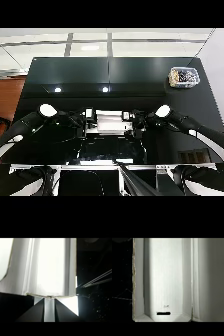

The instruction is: Fold the box and place the chain.

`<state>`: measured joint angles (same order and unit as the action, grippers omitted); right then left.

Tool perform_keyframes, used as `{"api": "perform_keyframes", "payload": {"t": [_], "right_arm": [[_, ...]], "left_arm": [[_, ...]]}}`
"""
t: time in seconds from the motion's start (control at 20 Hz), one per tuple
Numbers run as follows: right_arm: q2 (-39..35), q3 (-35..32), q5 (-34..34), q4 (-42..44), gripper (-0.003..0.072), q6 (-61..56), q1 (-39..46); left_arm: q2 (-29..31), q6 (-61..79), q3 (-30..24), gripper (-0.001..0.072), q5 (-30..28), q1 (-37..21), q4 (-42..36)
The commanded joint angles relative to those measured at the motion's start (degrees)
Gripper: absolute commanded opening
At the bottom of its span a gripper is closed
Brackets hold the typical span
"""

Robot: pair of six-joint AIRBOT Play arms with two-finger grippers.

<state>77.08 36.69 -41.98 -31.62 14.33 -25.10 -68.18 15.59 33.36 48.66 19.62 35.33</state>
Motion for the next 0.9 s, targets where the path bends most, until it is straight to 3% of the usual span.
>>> {"api": "perform_keyframes", "payload": {"t": [0.0,0.5,0.55,0.6,0.7,0.75,0.8,0.85], "right_arm": [[0.0,0.0,0.0,0.0,0.0014,0.0,0.0],[0.0,0.0,0.0,0.0,0.0014,0.0,0.0],[0.0,0.0,0.0,0.0,0.0014,0.0,0.0],[0.0,0.0,0.0,0.0,0.0014,0.0,0.0],[0.0,0.0,0.0,0.0,0.0015,0.0,0.0],[0.0,0.0,0.0,0.0,0.0015,0.0,0.0],[0.0,0.0,0.0,0.0,0.0014,0.0,0.0],[0.0,0.0,0.0,0.0,0.0014,0.0,0.0]], "left_arm": [[-0.4,0.7,0.2,0.0153,0.9,0.2,-2.4],[-5.2,0.7,0.3,0.0157,-4.7,4.7,-9.8],[-5.2,0.7,0.3,0.0066,-4.7,4.7,-9.8],[-5.2,0.7,0.3,0.0048,-4.7,4.7,-9.8],[-5.2,0.7,0.3,0.0372,-4.7,4.7,-9.7],[-5.1,0.7,0.3,0.0368,-4.7,4.7,-9.4],[-5.1,0.3,0.3,0.0290,-4.7,4.7,-8.6],[-5.1,-0.9,0.5,0.0107,-4.6,4.7,-8.3]]}}
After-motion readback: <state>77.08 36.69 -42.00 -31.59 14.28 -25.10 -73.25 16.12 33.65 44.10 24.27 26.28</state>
